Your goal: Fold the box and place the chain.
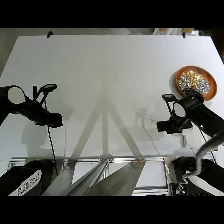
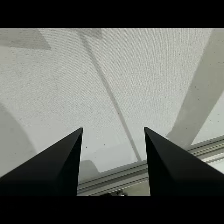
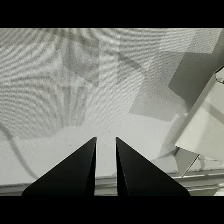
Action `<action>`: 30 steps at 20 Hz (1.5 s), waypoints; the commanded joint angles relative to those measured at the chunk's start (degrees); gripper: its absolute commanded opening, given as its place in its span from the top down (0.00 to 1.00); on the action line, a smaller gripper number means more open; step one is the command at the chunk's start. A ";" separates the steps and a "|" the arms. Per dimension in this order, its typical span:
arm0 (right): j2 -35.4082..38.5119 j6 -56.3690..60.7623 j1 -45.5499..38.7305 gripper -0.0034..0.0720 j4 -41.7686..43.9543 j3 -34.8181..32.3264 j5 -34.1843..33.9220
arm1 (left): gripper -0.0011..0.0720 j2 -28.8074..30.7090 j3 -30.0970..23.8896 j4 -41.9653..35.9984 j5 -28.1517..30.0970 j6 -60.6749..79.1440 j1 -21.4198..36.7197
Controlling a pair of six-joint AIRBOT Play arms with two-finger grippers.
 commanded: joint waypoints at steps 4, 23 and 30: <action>-0.04 0.00 -0.02 0.80 -0.02 0.02 -0.20 | 0.39 0.04 -0.02 0.02 0.00 0.02 0.04; 5.62 -12.81 -22.08 0.48 -28.26 6.01 5.09 | 0.39 0.04 -0.02 0.00 -0.02 0.02 0.04; 3.39 -19.52 -45.33 0.32 -27.58 6.01 -1.92 | 0.39 0.04 -0.02 0.02 0.00 0.02 0.04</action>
